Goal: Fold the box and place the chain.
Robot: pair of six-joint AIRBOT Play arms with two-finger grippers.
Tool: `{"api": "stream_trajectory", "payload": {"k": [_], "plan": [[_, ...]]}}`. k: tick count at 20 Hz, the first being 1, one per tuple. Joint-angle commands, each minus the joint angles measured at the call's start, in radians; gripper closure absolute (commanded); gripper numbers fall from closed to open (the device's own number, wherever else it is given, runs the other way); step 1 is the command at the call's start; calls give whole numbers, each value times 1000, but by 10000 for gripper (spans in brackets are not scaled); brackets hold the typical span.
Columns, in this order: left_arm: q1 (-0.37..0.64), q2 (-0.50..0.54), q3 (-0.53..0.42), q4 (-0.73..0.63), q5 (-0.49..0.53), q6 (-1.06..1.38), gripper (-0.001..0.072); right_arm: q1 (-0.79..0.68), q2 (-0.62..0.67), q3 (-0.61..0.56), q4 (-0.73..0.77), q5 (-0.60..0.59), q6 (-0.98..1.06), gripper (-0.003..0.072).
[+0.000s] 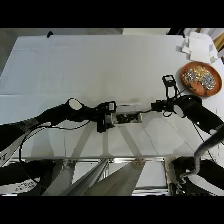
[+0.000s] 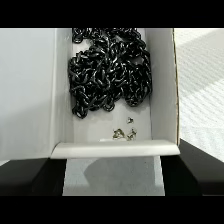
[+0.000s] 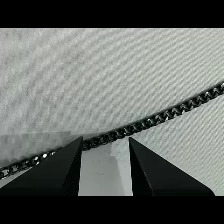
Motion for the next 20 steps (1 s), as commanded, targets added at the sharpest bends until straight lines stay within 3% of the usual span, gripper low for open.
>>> {"api": "stream_trajectory", "payload": {"k": [1, 9, 12, 14, 17, 18, 20], "plan": [[0, 0, 0, 0, 0, 0, 437, -1, -18, 0, 0, 4, 39, 362], [0, 0, 0, 0, 0, 0, 437, 0, -75, 0, -3, -3, 133, 367], [0, 0, 0, 0, 0, 0, 437, 0, -75, 0, -3, -9, 129, 437], [0, 0, 0, 0, 0, 0, 437, 0, -75, 0, -3, -9, 129, 522], [0, 0, 0, 0, 0, 0, 437, 0, -75, 0, -3, -9, 121, 548], [0, 0, 0, 0, 0, 0, 437, 0, -75, 0, -4, -9, 113, 637], [0, 0, 0, 0, 0, 0, 437, 0, -75, 0, -4, -3, 91, 671]]}}
